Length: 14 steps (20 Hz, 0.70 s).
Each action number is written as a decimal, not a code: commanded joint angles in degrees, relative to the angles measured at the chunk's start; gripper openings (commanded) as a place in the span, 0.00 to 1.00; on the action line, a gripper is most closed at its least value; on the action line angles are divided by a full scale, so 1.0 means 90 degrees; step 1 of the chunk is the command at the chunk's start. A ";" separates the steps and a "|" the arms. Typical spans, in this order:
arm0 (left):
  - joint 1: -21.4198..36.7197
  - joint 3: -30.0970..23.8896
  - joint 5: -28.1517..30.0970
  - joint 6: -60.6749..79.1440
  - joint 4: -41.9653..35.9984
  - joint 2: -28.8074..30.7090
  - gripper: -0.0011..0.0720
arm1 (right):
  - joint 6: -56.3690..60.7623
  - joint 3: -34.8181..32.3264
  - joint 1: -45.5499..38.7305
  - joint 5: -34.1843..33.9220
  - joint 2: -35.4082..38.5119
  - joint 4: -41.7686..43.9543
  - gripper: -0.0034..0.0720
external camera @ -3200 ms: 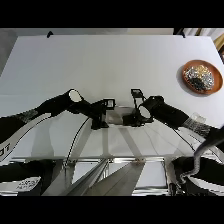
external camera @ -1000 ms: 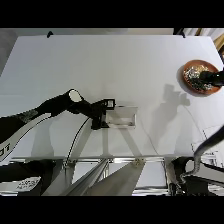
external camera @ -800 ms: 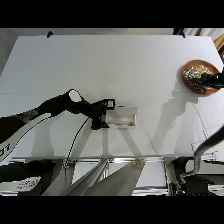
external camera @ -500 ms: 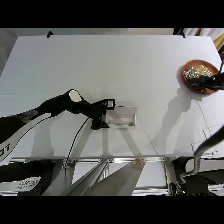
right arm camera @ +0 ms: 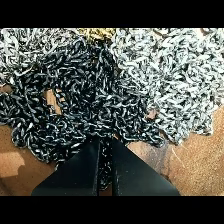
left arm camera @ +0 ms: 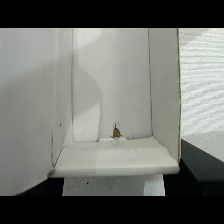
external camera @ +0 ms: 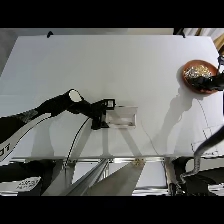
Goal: Fold the box and place the chain.
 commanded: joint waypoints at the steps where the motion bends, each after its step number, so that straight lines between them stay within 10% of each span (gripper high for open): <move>1: 0.0002 0.0000 0.0002 0.0000 0.0002 0.0002 0.44 | 0.0000 0.0002 -0.0002 0.0097 0.0085 0.0017 0.07; 14: 0.0002 0.0000 0.0000 0.0002 0.0002 0.0002 0.44 | -0.1226 0.0002 0.0005 0.1112 0.3534 0.0573 0.07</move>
